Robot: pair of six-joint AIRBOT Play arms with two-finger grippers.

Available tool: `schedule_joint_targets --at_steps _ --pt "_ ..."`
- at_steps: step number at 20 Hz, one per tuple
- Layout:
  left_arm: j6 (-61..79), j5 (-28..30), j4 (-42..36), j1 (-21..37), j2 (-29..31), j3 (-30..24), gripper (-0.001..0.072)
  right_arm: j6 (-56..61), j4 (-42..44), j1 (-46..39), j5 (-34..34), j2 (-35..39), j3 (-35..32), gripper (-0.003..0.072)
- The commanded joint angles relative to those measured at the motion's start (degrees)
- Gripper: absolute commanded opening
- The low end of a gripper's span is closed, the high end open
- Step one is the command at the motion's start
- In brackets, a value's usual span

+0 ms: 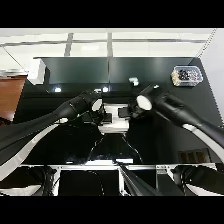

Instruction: Fold the box and place the chain.

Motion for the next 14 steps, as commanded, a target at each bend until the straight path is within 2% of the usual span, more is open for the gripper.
schedule_joint_targets --at_steps 1,2,3,5,7,8,9,12,13,14 --pt "0.0 0.1 -0.2 0.0 0.0 0.0 0.0028 -3.8 -11.4 -2.1 2.9 9.1 2.2 0.0329" --pt "-0.1 0.2 -0.2 0.0 0.0 0.0 0.0028 -3.5 -18.4 -3.9 3.7 11.0 2.2 0.0329" --pt "-0.1 0.2 -0.2 0.0 0.0 0.0 0.0028 -3.4 -21.6 -6.6 4.2 11.9 2.2 0.0329" --pt "0.0 0.1 -0.2 0.0 0.0 0.0 0.0028 -4.4 -21.7 -14.0 2.3 11.9 2.0 0.0329" --pt "0.0 0.1 -0.2 0.0 0.0 0.0 0.0027 -4.9 -21.9 -22.0 -5.9 11.2 0.7 0.0332" --pt "0.0 0.1 -0.2 0.0 0.0 0.0 0.0028 -5.0 -21.8 -25.9 -11.0 10.5 0.1 0.0442" --pt "0.0 0.1 -0.2 0.0 0.0 0.0 0.0027 -5.9 -21.4 -29.6 -16.6 9.1 -0.5 0.0604" --pt "0.0 -0.2 -0.2 0.0 0.0 0.0 0.0028 -7.5 -18.4 -38.2 -27.9 1.7 -0.5 0.0614" --pt "0.0 -0.1 -0.2 0.0 0.0 0.0 0.0028 -8.0 -16.1 -40.5 -29.9 -1.5 0.0 0.0614" --pt "0.0 -0.1 -0.2 0.0 0.0 0.0 0.0028 -8.0 -12.0 -42.4 -29.2 -4.6 1.6 0.0611"
